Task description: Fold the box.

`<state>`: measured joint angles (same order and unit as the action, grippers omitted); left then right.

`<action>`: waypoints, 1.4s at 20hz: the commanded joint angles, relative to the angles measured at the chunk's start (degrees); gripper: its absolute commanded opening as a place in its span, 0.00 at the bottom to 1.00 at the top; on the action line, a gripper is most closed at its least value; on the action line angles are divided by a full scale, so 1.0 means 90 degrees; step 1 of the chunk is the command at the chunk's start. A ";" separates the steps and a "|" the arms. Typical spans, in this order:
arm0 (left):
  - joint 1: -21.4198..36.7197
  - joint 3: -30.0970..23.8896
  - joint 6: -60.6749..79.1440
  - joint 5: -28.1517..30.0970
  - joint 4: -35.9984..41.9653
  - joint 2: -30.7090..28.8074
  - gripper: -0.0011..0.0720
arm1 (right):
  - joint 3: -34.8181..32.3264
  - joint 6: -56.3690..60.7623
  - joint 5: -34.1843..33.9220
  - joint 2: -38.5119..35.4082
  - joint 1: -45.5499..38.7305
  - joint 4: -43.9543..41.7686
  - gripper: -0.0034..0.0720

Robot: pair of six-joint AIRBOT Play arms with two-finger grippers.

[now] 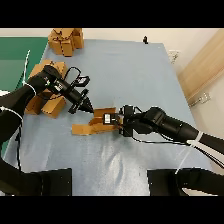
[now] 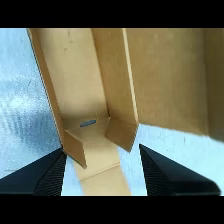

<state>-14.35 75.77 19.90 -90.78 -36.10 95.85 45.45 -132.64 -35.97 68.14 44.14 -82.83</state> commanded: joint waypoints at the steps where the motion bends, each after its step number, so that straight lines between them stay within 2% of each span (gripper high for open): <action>1: -0.0058 0.0002 0.0000 0.0022 -0.0034 0.0005 0.03 | 0.0185 -0.0274 0.0049 0.0333 -0.0027 -0.0061 1.00; 6: -0.0073 0.0002 0.0000 0.0039 -0.0160 0.0010 0.03 | 0.0391 -0.0272 0.0153 0.0440 -0.0151 -0.0100 1.00; 12: -0.0073 0.0002 0.0000 0.0039 -0.0158 0.0010 0.03 | 0.0391 -0.1309 -0.0083 0.0622 -0.0265 -0.1523 1.00; 28: -0.0073 0.0002 0.0000 0.0046 -0.0158 0.0010 0.03 | 0.0391 -0.1387 -0.0809 0.0622 -0.0432 -0.2259 0.97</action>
<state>-14.98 75.81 19.88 -90.39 -37.47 95.92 48.95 -144.99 -41.71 73.69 40.34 -102.17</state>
